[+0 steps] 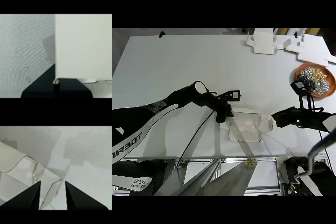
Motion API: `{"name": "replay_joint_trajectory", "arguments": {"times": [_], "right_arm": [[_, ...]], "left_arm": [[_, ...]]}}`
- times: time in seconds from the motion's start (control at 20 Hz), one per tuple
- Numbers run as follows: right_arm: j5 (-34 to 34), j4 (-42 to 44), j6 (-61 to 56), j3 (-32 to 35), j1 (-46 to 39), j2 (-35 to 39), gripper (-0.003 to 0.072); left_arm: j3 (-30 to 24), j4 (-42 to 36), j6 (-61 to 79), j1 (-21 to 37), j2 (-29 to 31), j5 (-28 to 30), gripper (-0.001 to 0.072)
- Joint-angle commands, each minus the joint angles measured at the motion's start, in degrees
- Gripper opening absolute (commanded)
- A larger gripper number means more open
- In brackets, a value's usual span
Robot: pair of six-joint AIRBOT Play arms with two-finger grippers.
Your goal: Fold the box and place the chain.
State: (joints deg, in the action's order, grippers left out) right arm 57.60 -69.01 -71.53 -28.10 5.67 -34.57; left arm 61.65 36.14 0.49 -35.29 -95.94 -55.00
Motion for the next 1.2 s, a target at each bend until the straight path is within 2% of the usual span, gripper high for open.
{"name": "replay_joint_trajectory", "arguments": {"times": [0.0, 0.65, 1.15], "right_arm": [[0.33, -0.2, 0.35, -0.28, 0.04, 0.02, 0.0347], [0.72, -0.17, 4.79, -0.28, 0.02, 0.02, 0.0346], [1.33, -0.2, 6.08, -0.28, 0.04, 0.02, 0.0345]], "left_arm": [[0.0, 0.57, 1.01, -0.15, 0.07, 1.29, 0.0001], [-0.04, -1.6, 1.03, -0.15, 0.59, 4.98, 0.0], [-0.04, -1.6, 5.77, -0.15, 0.0, 3.61, 0.0003]]}}
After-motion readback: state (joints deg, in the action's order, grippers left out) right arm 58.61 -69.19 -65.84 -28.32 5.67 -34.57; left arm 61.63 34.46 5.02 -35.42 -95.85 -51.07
